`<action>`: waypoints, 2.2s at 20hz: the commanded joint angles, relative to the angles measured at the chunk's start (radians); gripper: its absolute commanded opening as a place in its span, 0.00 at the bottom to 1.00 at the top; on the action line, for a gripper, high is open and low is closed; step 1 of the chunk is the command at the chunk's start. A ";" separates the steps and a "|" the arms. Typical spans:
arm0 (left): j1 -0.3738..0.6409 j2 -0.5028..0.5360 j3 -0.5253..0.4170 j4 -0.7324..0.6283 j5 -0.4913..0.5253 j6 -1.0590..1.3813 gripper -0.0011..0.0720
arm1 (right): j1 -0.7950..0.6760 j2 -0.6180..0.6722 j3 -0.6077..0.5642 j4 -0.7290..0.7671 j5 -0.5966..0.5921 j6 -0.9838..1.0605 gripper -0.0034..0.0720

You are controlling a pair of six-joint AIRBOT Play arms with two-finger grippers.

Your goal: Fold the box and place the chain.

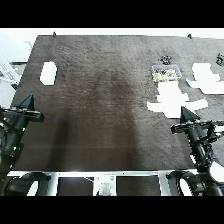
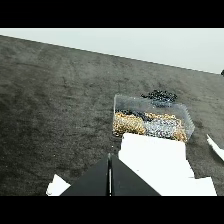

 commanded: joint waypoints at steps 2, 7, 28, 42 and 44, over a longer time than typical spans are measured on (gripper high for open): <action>0.000 0.001 0.001 0.000 0.000 0.000 0.07 | 0.000 0.000 0.000 0.000 0.001 0.000 0.05; 0.000 0.001 0.001 0.000 0.000 0.000 0.07 | -0.001 0.000 0.045 0.003 0.024 0.019 0.21; 0.000 0.001 0.001 0.000 0.001 0.000 0.07 | -0.850 -0.912 0.679 -0.233 0.683 0.338 0.48; 0.000 0.001 0.001 0.000 0.000 0.000 0.07 | -0.946 -1.744 1.671 -0.791 1.355 0.548 0.81; 0.000 0.001 0.001 0.000 0.000 0.000 0.07 | -0.946 -1.883 1.830 -0.793 1.459 0.602 0.81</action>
